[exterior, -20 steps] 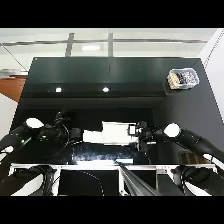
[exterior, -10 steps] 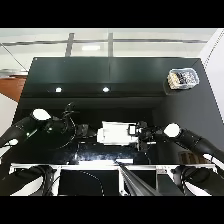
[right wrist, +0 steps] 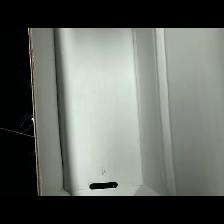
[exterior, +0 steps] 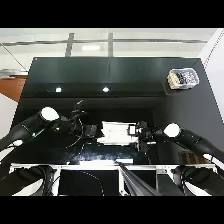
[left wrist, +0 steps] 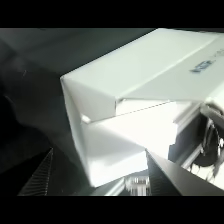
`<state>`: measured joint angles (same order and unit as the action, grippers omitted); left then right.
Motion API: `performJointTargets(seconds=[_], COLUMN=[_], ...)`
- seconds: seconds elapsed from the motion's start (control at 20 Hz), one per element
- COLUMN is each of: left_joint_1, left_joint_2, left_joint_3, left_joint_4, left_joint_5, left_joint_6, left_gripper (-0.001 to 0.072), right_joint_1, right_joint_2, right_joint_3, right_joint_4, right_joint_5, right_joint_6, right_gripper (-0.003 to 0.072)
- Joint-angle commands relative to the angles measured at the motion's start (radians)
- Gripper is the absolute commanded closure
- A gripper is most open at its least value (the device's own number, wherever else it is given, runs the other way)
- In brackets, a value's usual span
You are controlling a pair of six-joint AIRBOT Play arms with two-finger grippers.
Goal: Fold the box and place the chain.
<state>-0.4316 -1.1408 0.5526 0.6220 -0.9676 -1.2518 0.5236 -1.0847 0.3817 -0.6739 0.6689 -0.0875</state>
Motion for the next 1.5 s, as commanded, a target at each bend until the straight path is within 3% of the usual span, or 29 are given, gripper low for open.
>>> performJointTargets(seconds=[0.0,0.1,0.3,0.95,1.05,1.1,1.15,1.45], left_joint_1=[-0.084,-0.122,-0.161,-0.159,-0.16,-0.16,-0.162,-0.162], left_joint_2=[0.001,0.001,0.001,0.02,0.028,0.028,0.028,0.028], left_joint_3=[0.003,0.003,0.004,0.004,0.004,0.005,0.008,0.043], left_joint_4=[0.003,0.006,0.034,0.079,0.091,0.104,0.113,0.147], left_joint_5=[0.148,0.188,0.172,0.15,0.152,0.153,0.155,0.171], left_joint_6=[-0.09,-0.126,-0.195,-0.224,-0.255,-0.272,-0.276,-0.317], left_gripper=[0.0002,0.0019,0.0028,0.0029,0.0046,0.0133,0.0176,0.021], right_joint_1=[0.0,0.0,0.0,0.0,0.0,0.0,0.0,0.0], right_joint_2=[0.0,0.0,0.0,0.0,0.0,0.0,0.0,0.0], right_joint_3=[0.0,0.0,0.0,0.0,0.0,0.0,0.0,0.0], right_joint_4=[0.0,0.0,0.0,0.0,0.0,0.0,0.0,0.0], right_joint_5=[0.0,0.0,0.0,0.0,0.0,0.0,0.0,0.0], right_joint_6=[0.0,0.0,0.0,0.0,0.0,0.0,0.0,0.0], right_gripper=[0.0205,0.0205,0.0205,0.0205,0.0205,0.0205,0.0205,0.0205])
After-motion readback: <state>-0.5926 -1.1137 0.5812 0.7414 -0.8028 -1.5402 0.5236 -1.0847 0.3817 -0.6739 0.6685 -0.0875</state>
